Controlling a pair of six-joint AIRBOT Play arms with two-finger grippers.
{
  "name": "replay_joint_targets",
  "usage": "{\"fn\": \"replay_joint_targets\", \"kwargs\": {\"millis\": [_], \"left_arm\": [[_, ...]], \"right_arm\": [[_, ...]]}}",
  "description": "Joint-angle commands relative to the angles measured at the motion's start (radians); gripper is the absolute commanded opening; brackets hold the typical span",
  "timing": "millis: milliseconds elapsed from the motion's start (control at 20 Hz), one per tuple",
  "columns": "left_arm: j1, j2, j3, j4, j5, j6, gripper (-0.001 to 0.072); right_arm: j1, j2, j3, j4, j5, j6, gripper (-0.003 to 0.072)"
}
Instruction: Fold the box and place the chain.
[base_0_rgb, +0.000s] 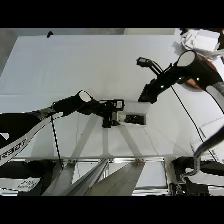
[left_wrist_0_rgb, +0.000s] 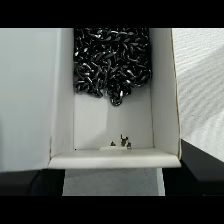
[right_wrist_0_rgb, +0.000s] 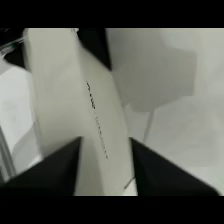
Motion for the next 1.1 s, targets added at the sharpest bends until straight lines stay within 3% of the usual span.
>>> {"fn": "replay_joint_targets", "kwargs": {"millis": [0, 150, 300, 400, 450, 700, 1050], "left_arm": [[0.000, 0.000, 0.000, 0.000, 0.000, 0.000, 0.0271], [0.000, 0.000, 0.000, 0.000, 0.000, 0.000, 0.0271], [0.000, 0.000, 0.000, 0.000, 0.000, 0.000, 0.0271], [0.000, 0.000, 0.000, 0.000, 0.000, 0.000, 0.0271], [0.000, 0.000, 0.000, 0.000, 0.000, 0.000, 0.0271], [0.000, 0.000, 0.000, 0.000, 0.000, 0.000, 0.0271], [0.000, 0.000, 0.000, 0.000, 0.000, 0.000, 0.0271]], "right_arm": [[0.088, 0.016, 0.003, -0.116, 0.040, -0.032, 0.0392], [0.128, 0.035, 0.003, -0.176, 0.053, -0.037, 0.0299], [0.134, 0.068, -0.001, -0.177, 0.081, -0.035, 0.0308], [0.139, 0.101, -0.021, -0.179, 0.080, -0.035, 0.0410], [0.147, 0.114, -0.037, -0.181, 0.079, -0.035, 0.0423], [0.187, 0.130, -0.135, -0.245, -0.022, -0.023, 0.0421], [0.192, 0.130, -0.149, -0.246, -0.114, 0.032, 0.0396]]}}
